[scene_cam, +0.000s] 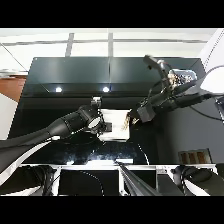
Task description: Fold the box and place the chain.
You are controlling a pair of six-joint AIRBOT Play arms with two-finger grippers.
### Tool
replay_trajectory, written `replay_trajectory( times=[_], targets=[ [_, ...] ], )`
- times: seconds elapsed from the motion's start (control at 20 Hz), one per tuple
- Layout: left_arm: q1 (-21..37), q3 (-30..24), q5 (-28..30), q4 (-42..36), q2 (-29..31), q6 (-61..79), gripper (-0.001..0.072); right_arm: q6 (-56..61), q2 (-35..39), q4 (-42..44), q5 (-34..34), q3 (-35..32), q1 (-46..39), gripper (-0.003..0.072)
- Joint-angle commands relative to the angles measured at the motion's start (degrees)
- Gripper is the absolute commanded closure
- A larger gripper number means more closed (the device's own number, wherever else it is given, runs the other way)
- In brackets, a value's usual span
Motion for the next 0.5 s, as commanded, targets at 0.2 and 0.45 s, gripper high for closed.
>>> replay_trajectory(
  times=[0.2, 0.45],
  targets=[
    [-0.02, 0.02, 0.02, 0.04, -0.02, 0.00, 0.0677, 0.39, -3.56, 1.90, -10.78, -6.16, 5.03, 0.0640],
    [-0.02, 0.02, 0.07, 0.02, -0.02, 0.00, 0.0677, 2.95, -4.00, -7.50, -8.00, -6.14, 1.05, 0.0034]
  ],
)
